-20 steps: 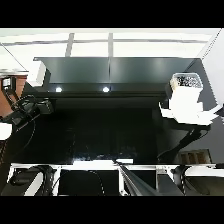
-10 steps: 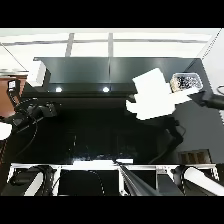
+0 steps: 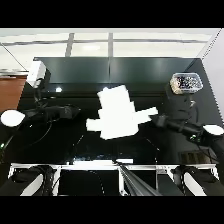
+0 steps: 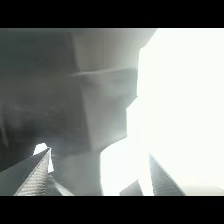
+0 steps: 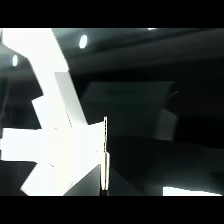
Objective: Fold the box and place the chain.
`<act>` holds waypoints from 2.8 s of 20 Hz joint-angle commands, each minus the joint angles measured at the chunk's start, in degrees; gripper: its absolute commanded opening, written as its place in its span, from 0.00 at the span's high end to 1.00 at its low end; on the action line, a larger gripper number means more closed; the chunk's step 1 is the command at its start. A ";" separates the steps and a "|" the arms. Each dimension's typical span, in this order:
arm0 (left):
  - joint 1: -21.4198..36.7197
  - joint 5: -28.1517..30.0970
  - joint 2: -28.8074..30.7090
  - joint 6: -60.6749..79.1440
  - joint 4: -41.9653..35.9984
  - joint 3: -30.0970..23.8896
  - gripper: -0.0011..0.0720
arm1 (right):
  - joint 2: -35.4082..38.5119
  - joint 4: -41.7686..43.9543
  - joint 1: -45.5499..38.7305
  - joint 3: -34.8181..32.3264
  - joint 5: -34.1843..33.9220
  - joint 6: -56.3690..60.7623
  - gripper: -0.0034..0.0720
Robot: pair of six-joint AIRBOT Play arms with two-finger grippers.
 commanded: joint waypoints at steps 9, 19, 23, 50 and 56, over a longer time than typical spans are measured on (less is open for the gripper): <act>-2.23 -24.61 -35.98 21.88 -14.21 14.95 0.02 | 1.42 5.35 15.89 -2.38 -12.22 0.37 0.94; -4.28 -39.45 -48.54 33.07 -12.74 27.23 0.72 | 1.42 5.20 15.85 -2.36 -12.39 0.35 0.94; -4.31 -43.10 -49.96 34.64 -10.73 30.77 0.95 | 1.42 2.40 15.82 -1.40 -12.68 0.42 0.92; -22.80 -0.61 -29.86 68.81 -6.01 14.49 0.95 | -2.49 -44.87 28.81 8.74 -0.13 -21.97 0.00; -22.80 -0.66 -29.86 68.78 -5.95 14.49 0.95 | -8.09 -41.99 34.34 8.55 -10.95 -23.43 0.00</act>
